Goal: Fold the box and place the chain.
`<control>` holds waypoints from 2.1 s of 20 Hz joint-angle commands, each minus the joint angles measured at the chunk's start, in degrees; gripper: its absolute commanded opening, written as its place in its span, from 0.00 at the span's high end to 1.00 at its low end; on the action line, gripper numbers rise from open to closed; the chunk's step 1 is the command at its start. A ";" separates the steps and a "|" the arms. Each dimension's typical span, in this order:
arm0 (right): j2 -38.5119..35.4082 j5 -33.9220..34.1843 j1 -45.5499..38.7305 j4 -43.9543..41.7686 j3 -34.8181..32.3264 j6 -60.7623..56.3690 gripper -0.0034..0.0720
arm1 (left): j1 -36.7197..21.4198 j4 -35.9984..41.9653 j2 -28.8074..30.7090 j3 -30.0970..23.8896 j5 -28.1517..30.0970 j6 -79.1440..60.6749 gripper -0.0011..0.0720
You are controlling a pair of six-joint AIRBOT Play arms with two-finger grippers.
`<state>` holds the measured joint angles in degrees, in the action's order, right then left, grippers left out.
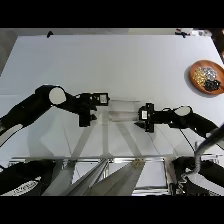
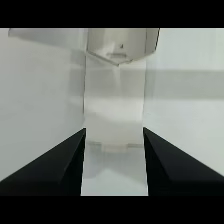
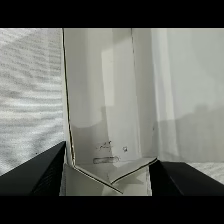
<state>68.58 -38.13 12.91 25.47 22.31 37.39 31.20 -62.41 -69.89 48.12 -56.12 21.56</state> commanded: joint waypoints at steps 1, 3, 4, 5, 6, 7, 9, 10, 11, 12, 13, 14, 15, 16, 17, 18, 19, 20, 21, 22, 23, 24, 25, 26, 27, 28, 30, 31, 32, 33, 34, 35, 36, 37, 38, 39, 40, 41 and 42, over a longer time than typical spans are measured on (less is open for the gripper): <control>0.00 -0.02 0.00 0.00 -0.02 0.00 0.34 | 1.03 5.22 -4.98 -0.26 5.20 -0.81 0.45; 0.00 -0.02 0.00 0.00 -0.02 0.00 0.34 | 1.03 5.20 -8.07 -0.26 6.36 -0.76 0.45; 0.00 -0.02 0.00 0.00 -0.02 0.00 0.34 | 1.03 5.25 -9.18 -0.26 6.67 -0.74 0.45; 0.00 -0.02 0.00 0.00 -0.02 -0.02 0.34 | 1.03 6.23 -10.12 -0.26 7.10 -0.79 0.45; 0.00 -0.02 0.00 0.00 -0.02 0.00 0.34 | 1.03 7.41 -10.69 -0.26 7.67 -0.83 0.45; 0.00 -0.02 0.00 0.00 -0.02 0.00 0.34 | 1.03 8.74 -10.99 -0.26 8.55 -1.16 0.45; 0.00 0.00 0.00 0.00 -0.02 0.00 0.34 | 1.03 10.64 -11.19 -0.26 9.68 -3.80 0.45; 0.00 -0.02 0.00 0.00 -0.02 0.00 0.34 | 1.03 11.65 -11.19 -0.26 10.38 -4.02 0.45; 0.00 -0.02 0.00 0.00 -0.02 0.00 0.34 | 1.03 12.74 -11.19 -0.26 10.69 -4.07 0.45; 0.00 -0.02 0.00 0.00 -0.02 0.00 0.34 | 1.03 13.97 -11.19 -0.26 10.80 -4.17 0.45; 0.00 -0.02 0.00 0.00 -0.02 0.00 0.34 | 1.03 14.97 -11.19 -0.26 10.62 -4.98 0.49; 0.00 -0.02 0.00 0.00 -0.02 0.00 0.34 | 1.03 15.72 -11.19 -0.26 10.12 -5.31 0.57; 0.00 -0.02 0.00 0.00 -0.02 0.00 0.34 | 1.05 15.69 -11.19 -0.26 9.27 -5.46 0.61; 0.00 -0.02 0.00 0.00 -0.02 0.00 0.34 | 1.03 15.67 -11.21 -0.26 7.65 -6.19 0.61; 0.00 -0.02 0.00 0.00 -0.02 0.00 0.34 | 1.03 15.67 -11.23 -0.26 6.27 -6.21 0.61; 0.00 -0.02 0.00 0.00 -0.02 0.00 0.34 | 1.03 15.67 -11.23 -0.26 5.09 -6.19 0.62; 0.00 -0.02 0.00 0.00 -0.02 0.00 0.34 | 1.03 15.69 -11.23 -0.26 4.31 -6.16 0.71; 0.00 0.00 0.00 0.00 -0.02 -0.02 0.34 | 1.03 16.06 -11.23 -0.26 3.80 -6.25 0.79; 0.00 0.00 0.00 0.00 -0.02 0.00 0.34 | 1.03 16.74 -11.23 -0.26 3.63 -6.43 0.79; 0.00 -0.02 0.00 0.00 -0.02 0.00 0.34 | 1.05 17.70 -11.23 -0.26 3.61 -7.13 0.79; 0.00 0.00 0.00 0.00 -0.02 0.00 0.34 | 1.03 18.80 -11.23 -0.26 3.76 -7.98 0.79; 0.00 -0.02 0.00 0.00 -0.02 0.00 0.34 | 1.03 19.98 -11.23 -0.26 4.04 -8.94 0.78; 0.00 -0.02 0.00 0.00 -0.02 0.00 0.34 | 1.05 21.29 -11.23 -0.26 4.33 -9.86 0.78; 0.00 -0.02 0.00 0.00 -0.02 0.00 0.34 | 1.05 22.27 -11.26 -0.26 4.57 -10.60 0.78; 0.00 0.00 0.00 0.00 -0.02 0.00 0.34 | 1.03 23.04 -11.30 -0.26 4.81 -11.23 0.78; 0.00 -0.02 0.00 0.00 -0.02 0.00 0.34 | 1.05 23.34 -11.34 -0.26 5.44 -11.21 0.78; 0.00 -0.02 0.00 0.00 -0.02 0.00 0.34 | 1.05 23.41 -11.41 -0.26 6.47 -11.15 0.77; 0.00 -0.02 0.00 0.00 -0.02 0.00 0.34 | 1.05 23.47 -11.41 -0.26 6.71 -11.13 0.77; 0.00 -0.02 0.00 0.00 -0.02 0.00 0.34 | 1.05 23.71 -11.41 -0.26 6.80 -11.13 0.74; 0.00 0.00 0.00 0.00 -0.02 0.00 0.34 | 1.05 24.24 -11.43 -0.26 6.82 -11.13 0.69; 0.00 -0.02 0.00 0.00 -0.02 0.00 0.34 | 1.05 24.35 -11.45 -0.26 6.82 -11.15 0.69; 0.00 -0.02 0.00 0.00 -0.02 0.00 0.34 | 1.05 24.35 -11.54 -0.26 6.75 -11.13 0.67; 0.00 0.00 0.00 0.00 -0.02 0.00 0.34 | 1.05 24.35 -11.69 -0.26 6.69 -11.13 0.61; 0.00 0.00 0.00 0.00 -0.02 0.00 0.34 | 1.05 24.41 -11.91 -0.26 6.58 -11.10 0.59; 0.00 -0.02 0.00 0.00 -0.02 0.00 0.34 | 1.05 24.50 -12.20 -0.26 6.32 -11.10 0.53; 0.00 -0.02 0.00 0.00 -0.02 0.00 0.34 | 1.25 24.55 -12.46 -0.26 6.23 -11.10 0.43; 0.00 -0.02 0.00 0.00 -0.02 -0.02 0.34 | 1.66 24.52 -12.68 -0.26 6.19 -11.10 0.39; 0.00 0.00 0.00 0.00 -0.02 0.00 0.34 | 2.21 24.57 -12.79 -0.26 6.51 -11.13 0.37; 0.00 -0.02 0.00 0.00 -0.02 0.00 0.34 | 2.97 24.57 -12.90 -0.26 7.06 -11.13 0.35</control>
<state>68.58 -38.17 12.91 25.50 22.31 37.36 33.08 -38.02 -82.37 47.88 -49.39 10.52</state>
